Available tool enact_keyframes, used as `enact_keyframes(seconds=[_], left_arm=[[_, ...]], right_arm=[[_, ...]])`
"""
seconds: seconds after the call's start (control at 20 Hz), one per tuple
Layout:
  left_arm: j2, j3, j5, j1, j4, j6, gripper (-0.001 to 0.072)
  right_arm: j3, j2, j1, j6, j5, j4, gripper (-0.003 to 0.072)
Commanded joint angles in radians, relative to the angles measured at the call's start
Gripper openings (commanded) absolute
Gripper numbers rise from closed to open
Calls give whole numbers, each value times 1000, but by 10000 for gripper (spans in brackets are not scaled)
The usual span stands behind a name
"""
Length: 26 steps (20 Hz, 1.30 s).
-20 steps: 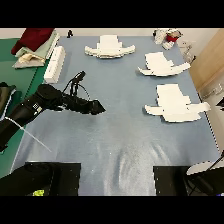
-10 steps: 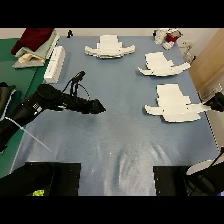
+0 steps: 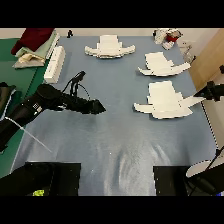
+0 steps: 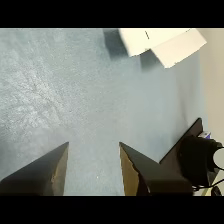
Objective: Fold the box.
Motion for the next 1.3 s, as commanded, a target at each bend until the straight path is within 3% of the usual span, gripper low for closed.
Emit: enact_keyframes(seconds=[0.0,0.4,0.55,0.6,0.65,0.7,0.95,1.25], left_arm=[[0,0,-23,2,1,9,468],[0,17,-269,101,19,47,467],[0,17,-282,101,50,56,467],[0,17,-282,101,49,56,467],[0,17,-282,101,49,56,467],[0,17,-284,101,49,56,467],[0,17,-311,100,48,56,468],[0,17,-310,100,46,56,468]], right_arm=[[-87,100,77,73,16,47,0],[-787,602,393,247,298,35,1],[-958,735,479,317,444,4,5],[-972,743,486,317,448,0,34],[-974,740,488,317,437,-3,187],[-973,737,488,317,428,-4,256],[-940,652,488,307,327,-39,255],[-936,578,504,183,281,24,217]])
